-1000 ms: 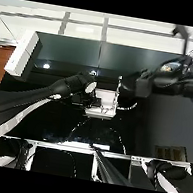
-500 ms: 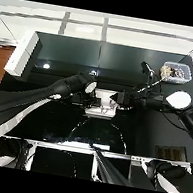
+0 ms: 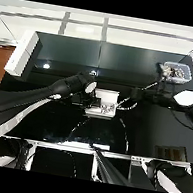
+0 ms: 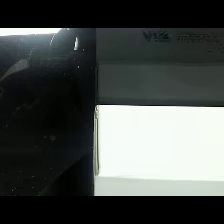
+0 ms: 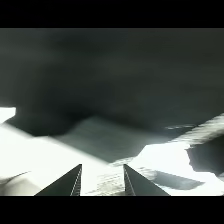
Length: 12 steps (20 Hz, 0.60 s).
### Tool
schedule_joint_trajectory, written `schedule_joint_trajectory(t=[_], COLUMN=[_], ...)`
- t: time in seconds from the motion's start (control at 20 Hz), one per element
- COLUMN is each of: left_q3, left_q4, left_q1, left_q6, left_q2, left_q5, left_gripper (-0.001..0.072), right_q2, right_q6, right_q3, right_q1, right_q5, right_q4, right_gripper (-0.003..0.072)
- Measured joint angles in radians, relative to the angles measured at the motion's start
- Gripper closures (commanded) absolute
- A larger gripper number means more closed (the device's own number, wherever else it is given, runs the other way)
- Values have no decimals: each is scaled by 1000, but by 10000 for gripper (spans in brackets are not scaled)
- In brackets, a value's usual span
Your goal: Fold the box and place the chain.
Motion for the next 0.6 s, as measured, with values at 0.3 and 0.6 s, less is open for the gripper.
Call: schedule_joint_trajectory(t=[0.3,0.6], left_q3=[0,0], left_q4=[-7,-24], left_q1=[0,0], left_q6=[0,0], left_q2=[0,0], left_q5=[0,-1], left_gripper=[675,675], right_q2=[-148,-433], right_q6=[199,240], right_q3=[42,265], right_q1=[-233,-297], right_q5=[-199,-240], right_q4=[-230,-189], right_gripper=[-23,111])
